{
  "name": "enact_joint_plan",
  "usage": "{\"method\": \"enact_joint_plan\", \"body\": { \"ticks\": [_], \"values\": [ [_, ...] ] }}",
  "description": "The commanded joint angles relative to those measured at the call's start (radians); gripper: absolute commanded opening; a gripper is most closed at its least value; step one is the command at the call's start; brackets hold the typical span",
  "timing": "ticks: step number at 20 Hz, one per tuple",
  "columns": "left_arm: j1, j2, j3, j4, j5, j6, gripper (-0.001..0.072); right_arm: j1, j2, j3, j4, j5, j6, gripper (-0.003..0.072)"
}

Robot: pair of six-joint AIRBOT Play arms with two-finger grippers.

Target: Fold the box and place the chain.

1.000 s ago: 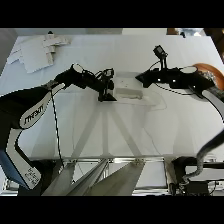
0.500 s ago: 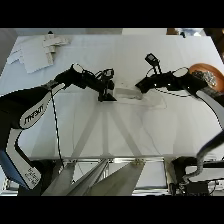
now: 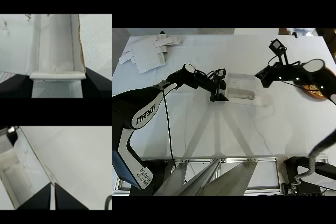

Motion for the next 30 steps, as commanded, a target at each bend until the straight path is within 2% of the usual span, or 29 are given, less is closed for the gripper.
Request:
{"method": "enact_joint_plan", "body": {
  "ticks": [1,2,3,7,14,19,21,30],
  "values": [
    [0.001,0.000,0.000,0.000,0.000,0.000,0.0011,-0.010,0.068,0.001,-0.237,0.129,-0.071,0.0145],
    [0.001,0.000,0.000,0.000,0.000,0.000,0.0011,-0.010,0.065,0.001,-0.279,0.165,-0.109,0.0230],
    [0.001,0.000,0.000,0.000,0.001,0.000,0.0011,-0.010,0.062,0.000,-0.320,0.195,-0.160,0.0279],
    [0.001,0.000,0.000,0.000,0.000,0.000,0.0011,-0.009,0.044,0.000,-0.343,0.218,-0.316,0.0340],
    [0.001,0.000,0.000,0.000,0.000,0.000,0.0011,0.008,-0.087,-0.002,-0.303,0.212,-0.344,0.0340],
    [0.001,0.000,0.000,0.000,0.000,0.000,0.0011,0.084,-0.158,-0.002,-0.315,0.102,-0.336,0.0340],
    [0.001,0.000,0.000,0.000,0.000,0.000,0.0011,0.089,-0.169,-0.002,-0.314,0.063,-0.326,0.0340],
    [0.001,0.000,0.000,0.000,0.000,0.000,0.0011,0.089,-0.172,-0.002,-0.302,0.078,-0.328,0.0326]
  ]
}}
